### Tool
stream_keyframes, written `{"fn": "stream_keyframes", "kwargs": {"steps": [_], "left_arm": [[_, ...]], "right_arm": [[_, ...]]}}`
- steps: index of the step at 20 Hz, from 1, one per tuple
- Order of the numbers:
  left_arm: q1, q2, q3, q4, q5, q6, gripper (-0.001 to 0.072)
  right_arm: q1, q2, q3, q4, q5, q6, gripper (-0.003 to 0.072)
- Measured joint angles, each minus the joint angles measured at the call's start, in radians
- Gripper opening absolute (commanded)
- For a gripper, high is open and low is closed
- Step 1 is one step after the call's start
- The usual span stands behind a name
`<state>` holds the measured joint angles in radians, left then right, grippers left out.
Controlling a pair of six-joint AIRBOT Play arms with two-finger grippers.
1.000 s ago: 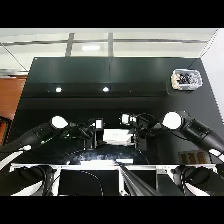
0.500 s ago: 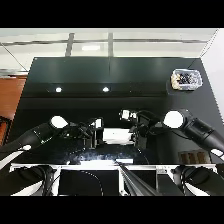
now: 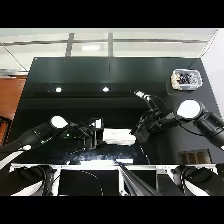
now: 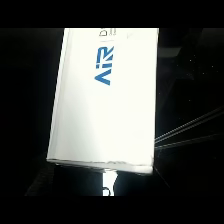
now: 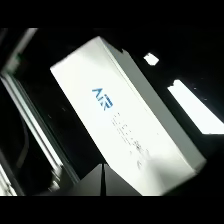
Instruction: Fold the box and place the chain.
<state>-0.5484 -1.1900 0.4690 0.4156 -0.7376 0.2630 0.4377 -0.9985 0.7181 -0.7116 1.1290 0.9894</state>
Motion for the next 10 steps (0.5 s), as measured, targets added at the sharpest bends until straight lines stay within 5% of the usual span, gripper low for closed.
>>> {"fn": "stream_keyframes", "kwargs": {"steps": [10], "left_arm": [[0.0,0.0,0.0,0.0,0.0,0.0,0.0461]], "right_arm": [[0.061,-0.161,-0.118,0.283,-0.185,0.093,0.0016]]}}
